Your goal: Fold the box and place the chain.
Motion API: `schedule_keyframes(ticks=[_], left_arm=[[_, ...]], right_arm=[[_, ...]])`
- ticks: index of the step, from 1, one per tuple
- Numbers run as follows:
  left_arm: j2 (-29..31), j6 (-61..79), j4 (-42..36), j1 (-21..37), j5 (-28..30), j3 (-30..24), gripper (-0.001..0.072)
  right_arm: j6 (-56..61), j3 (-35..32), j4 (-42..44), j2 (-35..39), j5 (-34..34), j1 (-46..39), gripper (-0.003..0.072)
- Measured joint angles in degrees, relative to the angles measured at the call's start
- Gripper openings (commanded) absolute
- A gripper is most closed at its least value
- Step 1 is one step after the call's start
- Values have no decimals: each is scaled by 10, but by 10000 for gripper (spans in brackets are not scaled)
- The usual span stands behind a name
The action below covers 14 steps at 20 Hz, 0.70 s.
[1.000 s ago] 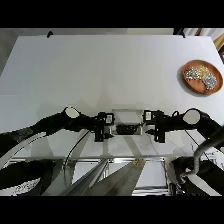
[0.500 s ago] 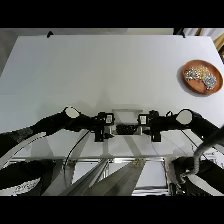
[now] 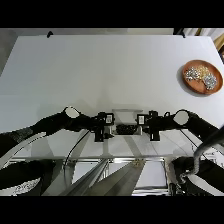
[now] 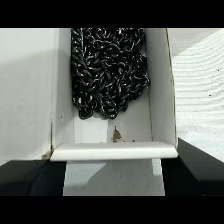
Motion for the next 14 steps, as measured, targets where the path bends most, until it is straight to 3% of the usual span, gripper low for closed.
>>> schedule_keyframes(ticks=[1, 3, 8, 14], left_arm=[[0, 0, 0, 0, 0, 0, 31], [0, 0, 0, 0, 0, 0, 31], [0, 0, 0, 0, 0, 0, 31], [0, 0, 0, 0, 0, 0, 31]], right_arm=[[1, 0, 0, -1, -1, 0, 32], [3, 0, 0, -1, -1, 0, 14], [5, 0, -10, 8, -1, 0, 14], [95, 0, -106, 84, 40, 0, 14]])
